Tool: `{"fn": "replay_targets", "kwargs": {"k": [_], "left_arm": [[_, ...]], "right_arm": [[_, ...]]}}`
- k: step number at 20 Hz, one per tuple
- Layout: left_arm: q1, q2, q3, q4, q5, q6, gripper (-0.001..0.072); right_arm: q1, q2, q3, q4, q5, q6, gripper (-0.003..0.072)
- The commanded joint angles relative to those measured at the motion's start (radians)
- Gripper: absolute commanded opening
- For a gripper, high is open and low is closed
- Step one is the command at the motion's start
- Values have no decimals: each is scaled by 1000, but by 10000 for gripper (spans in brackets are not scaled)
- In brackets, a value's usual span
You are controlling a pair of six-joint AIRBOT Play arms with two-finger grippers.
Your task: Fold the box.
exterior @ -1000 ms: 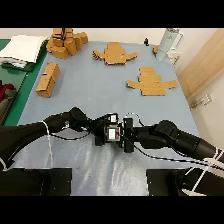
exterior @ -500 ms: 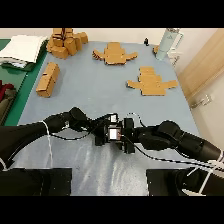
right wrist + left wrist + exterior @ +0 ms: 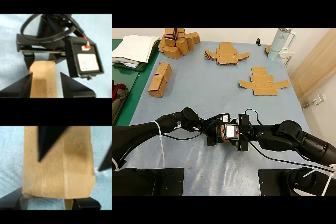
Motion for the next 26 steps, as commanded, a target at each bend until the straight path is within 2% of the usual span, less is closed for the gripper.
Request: {"fn": "replay_targets", "kwargs": {"k": [1,9,17,26], "left_arm": [[0,0,0,0,0,0,490],[0,0,0,0,1,0,490],[0,0,0,0,0,0,490],[0,0,0,0,0,0,490]], "right_arm": [[-2,-32,1,-43,14,0,512],[2,-107,-2,-15,3,0,511],[2,-122,-2,-12,-30,0,511],[2,-132,-2,-48,-12,0,491]]}}
